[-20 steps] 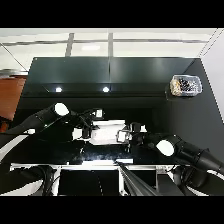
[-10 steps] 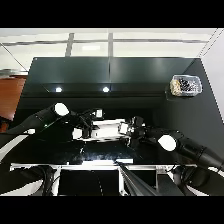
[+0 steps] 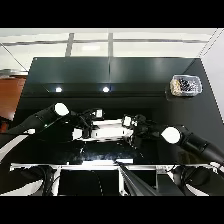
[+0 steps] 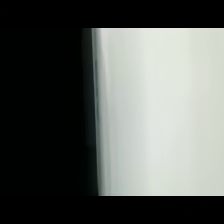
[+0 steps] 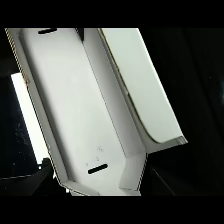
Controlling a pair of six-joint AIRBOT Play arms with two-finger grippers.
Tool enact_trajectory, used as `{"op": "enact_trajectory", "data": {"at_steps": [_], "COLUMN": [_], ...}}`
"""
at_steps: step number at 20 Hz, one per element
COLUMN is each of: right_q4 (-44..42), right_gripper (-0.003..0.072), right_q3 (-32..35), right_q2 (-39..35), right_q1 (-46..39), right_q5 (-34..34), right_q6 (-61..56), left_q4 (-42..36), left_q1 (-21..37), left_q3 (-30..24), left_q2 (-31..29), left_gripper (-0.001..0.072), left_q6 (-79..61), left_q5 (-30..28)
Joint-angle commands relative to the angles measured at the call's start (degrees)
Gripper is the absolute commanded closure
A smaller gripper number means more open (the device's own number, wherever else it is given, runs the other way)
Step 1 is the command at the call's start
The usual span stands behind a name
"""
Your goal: Fold the box and place the chain.
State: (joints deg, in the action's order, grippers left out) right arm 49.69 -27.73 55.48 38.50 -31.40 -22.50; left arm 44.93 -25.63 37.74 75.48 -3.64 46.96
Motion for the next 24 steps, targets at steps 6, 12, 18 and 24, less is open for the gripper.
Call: {"op": "enact_trajectory", "data": {"at_steps": [6, 12, 18, 24], "right_q4": [-12.8, -15.4, -17.3, -16.7], "right_gripper": [-0.0014, -0.0014, -0.0013, -0.0013], "right_q3": [-0.3, -0.3, -0.5, -1.3], "right_q2": [3.7, 4.7, 4.7, 4.7], "right_q1": [-1.4, -1.6, -3.9, -5.7], "right_q5": [0.6, 0.9, -1.6, -4.2], "right_q6": [18.5, 21.0, 21.1, 21.3], "left_q4": [0.0, 0.0, 0.0, 0.0], "left_q1": [0.0, 0.0, 0.0, 0.0], "left_q3": [0.0, 0.0, 0.0, 0.0], "left_q2": [0.0, 0.0, 0.0, 0.0], "left_gripper": [0.0676, 0.0676, 0.0676, 0.0676], "left_q6": [0.0, 0.0, 0.0, 0.0], "left_q5": [0.0, 0.0, 0.0, 0.0]}}
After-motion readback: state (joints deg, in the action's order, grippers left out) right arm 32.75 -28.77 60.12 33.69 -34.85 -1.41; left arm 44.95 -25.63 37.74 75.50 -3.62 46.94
